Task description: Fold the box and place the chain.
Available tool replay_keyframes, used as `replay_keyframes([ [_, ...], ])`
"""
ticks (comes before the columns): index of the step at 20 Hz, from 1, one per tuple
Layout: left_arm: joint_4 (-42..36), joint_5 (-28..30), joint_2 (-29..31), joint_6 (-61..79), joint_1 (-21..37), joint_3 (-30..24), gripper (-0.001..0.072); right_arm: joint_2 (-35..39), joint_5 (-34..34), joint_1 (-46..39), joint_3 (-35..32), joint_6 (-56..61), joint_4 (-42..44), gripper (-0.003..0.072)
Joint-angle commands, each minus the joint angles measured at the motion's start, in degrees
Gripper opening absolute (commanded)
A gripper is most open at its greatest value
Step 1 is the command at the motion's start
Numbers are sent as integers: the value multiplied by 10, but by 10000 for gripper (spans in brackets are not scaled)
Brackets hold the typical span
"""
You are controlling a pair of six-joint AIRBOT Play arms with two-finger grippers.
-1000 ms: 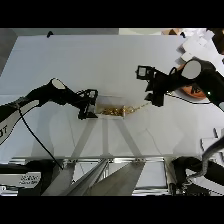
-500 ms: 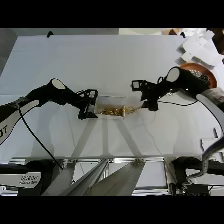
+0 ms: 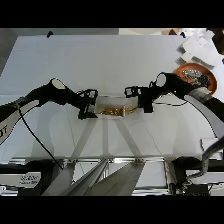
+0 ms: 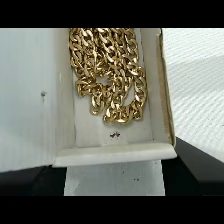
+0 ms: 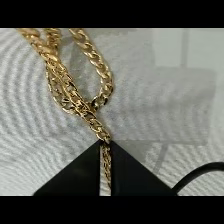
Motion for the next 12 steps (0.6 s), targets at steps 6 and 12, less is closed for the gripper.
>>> replay_keyframes([
  [6, 0, 0, 0, 0, 0, 0, 335, 31, 19, 17, -1, 73, -30, 10],
  [12, 0, 0, 0, 0, 0, 0, 335, 137, 20, 64, -1, 168, -20, 10],
])
